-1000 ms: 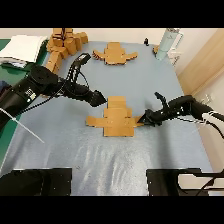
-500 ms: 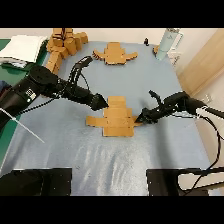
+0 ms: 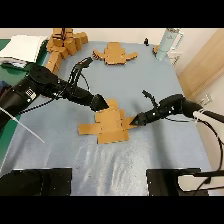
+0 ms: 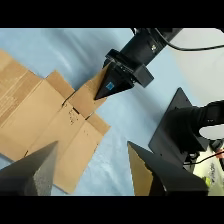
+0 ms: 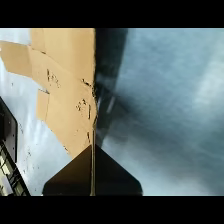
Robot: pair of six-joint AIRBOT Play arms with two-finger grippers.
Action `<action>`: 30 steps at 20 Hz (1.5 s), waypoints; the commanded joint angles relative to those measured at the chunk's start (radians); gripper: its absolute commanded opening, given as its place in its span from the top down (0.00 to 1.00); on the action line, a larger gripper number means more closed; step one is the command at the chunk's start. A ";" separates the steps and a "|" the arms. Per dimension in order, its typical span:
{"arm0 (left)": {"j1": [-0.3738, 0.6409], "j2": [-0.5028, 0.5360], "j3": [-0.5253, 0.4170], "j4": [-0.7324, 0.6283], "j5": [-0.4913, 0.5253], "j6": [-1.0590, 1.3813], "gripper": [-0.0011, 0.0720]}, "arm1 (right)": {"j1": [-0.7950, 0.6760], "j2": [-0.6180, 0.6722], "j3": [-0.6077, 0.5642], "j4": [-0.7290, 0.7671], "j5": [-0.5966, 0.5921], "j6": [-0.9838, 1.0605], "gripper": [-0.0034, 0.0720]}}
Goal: Fold the box.
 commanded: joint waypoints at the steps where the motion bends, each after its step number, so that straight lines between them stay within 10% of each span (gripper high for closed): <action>1: 0.017 -0.024 0.000 0.008 -0.051 -0.037 0.07 | 0.045 0.114 -0.140 0.052 0.093 -0.072 0.95; 7: 0.122 -0.183 0.001 0.021 -0.137 -0.067 0.07 | 0.071 0.314 -0.342 0.052 0.207 -0.071 0.95; 20: 0.121 -0.507 0.080 -0.171 -0.145 0.150 0.08 | 0.071 0.393 -0.367 0.054 0.227 -0.104 0.95; 23: 0.101 -0.574 0.151 -0.187 -0.212 0.187 0.26 | 0.071 0.393 -0.367 0.054 0.230 -0.104 0.95; 28: 0.097 -0.667 0.237 -0.188 -0.385 0.191 0.26 | 0.071 0.393 -0.367 0.053 0.230 -0.104 0.95; 30: 0.097 -0.686 0.240 -0.187 -0.431 0.196 0.50 | 0.071 0.393 -0.367 0.053 0.230 -0.104 0.95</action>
